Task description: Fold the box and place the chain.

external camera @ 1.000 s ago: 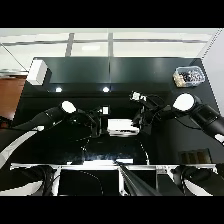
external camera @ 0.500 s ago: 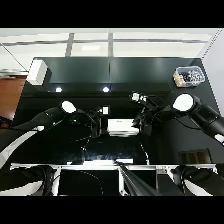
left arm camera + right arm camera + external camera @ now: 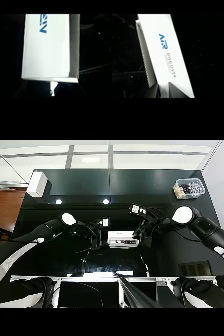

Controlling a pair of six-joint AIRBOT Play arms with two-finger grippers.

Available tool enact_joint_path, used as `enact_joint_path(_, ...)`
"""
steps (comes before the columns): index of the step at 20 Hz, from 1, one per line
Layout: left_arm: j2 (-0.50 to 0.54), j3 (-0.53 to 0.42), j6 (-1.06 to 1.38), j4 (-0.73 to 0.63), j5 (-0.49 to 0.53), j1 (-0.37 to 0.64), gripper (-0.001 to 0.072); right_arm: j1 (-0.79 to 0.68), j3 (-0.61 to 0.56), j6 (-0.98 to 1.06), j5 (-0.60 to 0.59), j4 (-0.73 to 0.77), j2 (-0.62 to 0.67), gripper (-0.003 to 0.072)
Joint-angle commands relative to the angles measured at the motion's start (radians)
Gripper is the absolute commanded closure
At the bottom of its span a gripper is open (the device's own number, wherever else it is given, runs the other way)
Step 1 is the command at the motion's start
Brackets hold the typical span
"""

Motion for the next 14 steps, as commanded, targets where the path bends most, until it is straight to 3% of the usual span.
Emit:
enact_joint_path(1, 0.0, 0.0, 0.001, 0.0, -0.001, -0.001, 0.0223, 0.0, -0.001, 0.001, 0.002, -0.003, -0.001, 0.0585)
enact_joint_path(13, 0.0, 0.0, 0.001, 0.0, -0.001, -0.001, 0.0224, 0.003, -0.001, 0.001, 0.017, -0.003, -0.001, 0.0582)
enact_joint_path(14, 0.0, 0.0, 0.001, 0.0, -0.001, -0.001, 0.0223, 0.007, -0.001, 0.002, 0.016, -0.006, -0.001, 0.0528)
